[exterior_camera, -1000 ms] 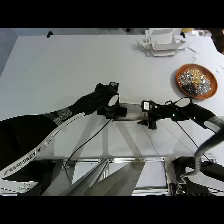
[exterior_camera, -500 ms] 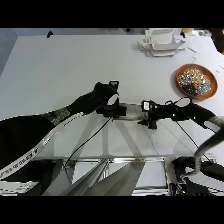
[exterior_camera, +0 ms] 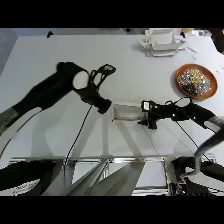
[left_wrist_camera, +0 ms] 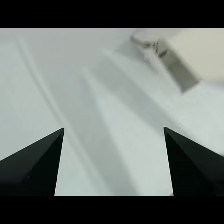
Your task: Fold the box and place the chain.
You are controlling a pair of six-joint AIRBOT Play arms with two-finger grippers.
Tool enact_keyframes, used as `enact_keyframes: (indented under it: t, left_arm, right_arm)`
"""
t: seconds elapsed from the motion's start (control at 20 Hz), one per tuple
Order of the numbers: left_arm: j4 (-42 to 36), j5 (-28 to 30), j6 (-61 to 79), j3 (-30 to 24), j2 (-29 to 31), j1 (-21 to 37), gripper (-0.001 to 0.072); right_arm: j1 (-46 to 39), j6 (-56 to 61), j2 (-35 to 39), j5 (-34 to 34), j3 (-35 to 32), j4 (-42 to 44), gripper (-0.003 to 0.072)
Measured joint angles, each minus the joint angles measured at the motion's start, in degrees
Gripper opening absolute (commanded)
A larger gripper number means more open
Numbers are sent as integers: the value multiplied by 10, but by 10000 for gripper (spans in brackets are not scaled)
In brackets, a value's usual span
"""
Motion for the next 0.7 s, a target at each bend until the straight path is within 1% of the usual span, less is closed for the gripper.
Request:
enact_keyframes:
  t: [0.1, 0.2, 0.3, 0.35, 0.5, 0.7]
  left_arm:
    - [-32, -2, 199, -50, 36, 39, 705]
    - [-84, 17, 420, -105, 51, 76, 703]
    - [-149, 43, 616, -150, 46, 102, 704]
    - [-188, 61, 704, -167, 33, 110, 704]
    - [-290, 106, 869, -192, -18, 121, 706]
    - [-404, 152, 1010, -203, -80, 116, 708]
  right_arm:
    - [0, 0, 0, 0, 0, 0, 413]
    - [0, 0, 0, 0, 0, 0, 413]
    - [0, 0, 0, 0, 0, 0, 413]
    - [0, 0, 0, 0, 0, 0, 413]
    - [0, 0, 0, 0, 0, 0, 413]
    - [0, 0, 0, 0, 0, 0, 413]
